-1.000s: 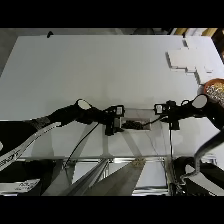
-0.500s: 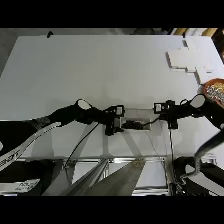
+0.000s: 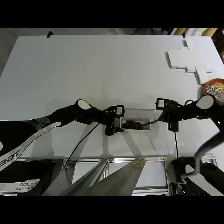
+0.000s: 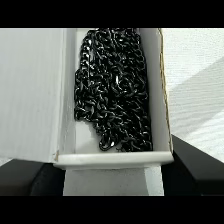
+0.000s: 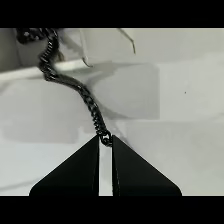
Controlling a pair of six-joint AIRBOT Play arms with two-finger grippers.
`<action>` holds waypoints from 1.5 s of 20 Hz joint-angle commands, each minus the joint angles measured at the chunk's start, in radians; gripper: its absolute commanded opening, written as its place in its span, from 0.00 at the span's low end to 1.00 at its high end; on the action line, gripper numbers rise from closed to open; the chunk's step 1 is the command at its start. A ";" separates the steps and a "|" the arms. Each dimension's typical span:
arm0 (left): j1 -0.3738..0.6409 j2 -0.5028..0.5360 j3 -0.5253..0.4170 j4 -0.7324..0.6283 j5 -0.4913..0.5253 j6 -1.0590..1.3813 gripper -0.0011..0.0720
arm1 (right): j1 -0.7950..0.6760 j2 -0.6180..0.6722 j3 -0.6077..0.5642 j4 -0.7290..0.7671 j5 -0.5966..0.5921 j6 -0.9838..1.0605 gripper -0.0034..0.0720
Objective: Fold the box and place the chain.
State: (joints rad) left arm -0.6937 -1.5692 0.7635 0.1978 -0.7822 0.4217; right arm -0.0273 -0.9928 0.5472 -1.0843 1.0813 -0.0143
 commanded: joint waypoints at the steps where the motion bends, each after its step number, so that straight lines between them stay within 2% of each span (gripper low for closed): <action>1: 0.000 0.001 0.000 0.000 0.000 0.000 0.44 | 0.004 0.137 0.001 0.108 0.111 0.037 0.07; 4: 0.000 0.001 0.000 0.000 0.000 0.000 0.44 | 0.058 0.253 0.001 0.199 0.151 0.037 0.07; 7: 0.000 0.001 0.000 0.000 0.000 0.000 0.44 | 0.162 0.302 0.001 0.286 0.134 0.037 0.07; 9: 0.000 0.001 0.000 0.000 0.000 0.000 0.44 | 0.253 0.301 0.001 0.354 0.072 0.037 0.07; 12: 0.000 0.001 0.000 0.000 0.000 0.000 0.44 | 0.390 0.301 0.001 0.448 -0.124 0.037 0.07; 15: 0.000 0.001 0.000 0.000 0.000 0.000 0.44 | 0.489 0.298 0.001 0.481 -0.314 0.037 0.07; 17: 0.000 0.001 0.000 0.000 0.000 0.000 0.44 | 0.520 0.286 0.001 0.483 -0.367 0.038 0.07; 20: 0.000 0.001 0.000 0.000 0.000 0.000 0.44 | 0.521 0.269 0.001 0.478 -0.367 0.045 0.07; 23: 0.000 0.001 0.000 0.000 0.000 0.000 0.44 | 0.521 0.266 0.001 0.409 -0.353 0.055 0.07; 26: 0.000 0.001 0.000 0.000 0.000 0.000 0.44 | 0.521 0.266 0.001 0.233 -0.290 0.169 0.07; 28: 0.000 0.001 0.000 0.000 0.000 0.000 0.44 | 0.521 0.266 0.001 0.068 -0.231 0.302 0.06; 30: 0.000 0.001 0.000 0.000 0.000 0.000 0.44 | 0.521 0.266 0.001 -0.121 -0.201 0.568 0.06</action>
State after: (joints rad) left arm -0.6937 -1.5692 0.7635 0.1978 -0.7822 0.4217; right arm 0.4931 -0.7258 0.5472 -0.9398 0.8211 0.2592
